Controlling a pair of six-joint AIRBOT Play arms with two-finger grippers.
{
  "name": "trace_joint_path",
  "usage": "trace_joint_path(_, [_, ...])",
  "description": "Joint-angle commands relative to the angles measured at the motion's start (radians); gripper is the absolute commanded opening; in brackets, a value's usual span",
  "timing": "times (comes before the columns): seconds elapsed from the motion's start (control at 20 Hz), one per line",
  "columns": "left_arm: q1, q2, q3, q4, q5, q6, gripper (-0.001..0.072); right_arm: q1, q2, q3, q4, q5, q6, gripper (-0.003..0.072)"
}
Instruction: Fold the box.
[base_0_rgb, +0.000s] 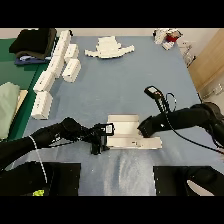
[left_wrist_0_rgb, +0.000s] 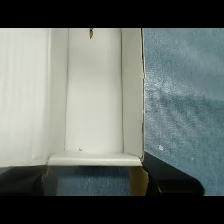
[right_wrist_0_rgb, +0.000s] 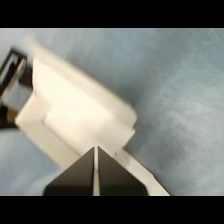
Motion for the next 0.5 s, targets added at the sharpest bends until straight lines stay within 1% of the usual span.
trace_joint_path(0.0, [0.0,0.001,0.001,0.0,-0.001,0.0,0.0471,0.0,0.118,-0.048,-0.097,-0.195,-0.246,0.0557])
trace_joint_path(0.05, [0.0,0.001,0.001,0.0,-0.001,0.0,0.0471,0.0,0.127,-0.071,-0.117,-0.198,-0.32,0.0693])
trace_joint_path(0.1, [0.0,0.001,0.001,0.0,-0.001,0.0,0.0471,0.0,0.127,-0.093,-0.122,-0.188,-0.393,0.0708])
trace_joint_path(0.2, [0.0,0.001,0.001,0.0,-0.001,0.0,0.0471,0.001,0.108,-0.128,-0.117,-0.127,-0.504,0.0708])
trace_joint_path(0.35, [0.0,0.001,0.001,0.0,-0.002,0.0,0.0471,0.002,0.037,-0.162,-0.077,-0.023,-0.711,0.0708])
trace_joint_path(0.45, [0.0,0.001,0.001,0.001,-0.001,0.0,0.047,0.002,-0.015,-0.178,-0.066,0.039,-0.814,0.0708])
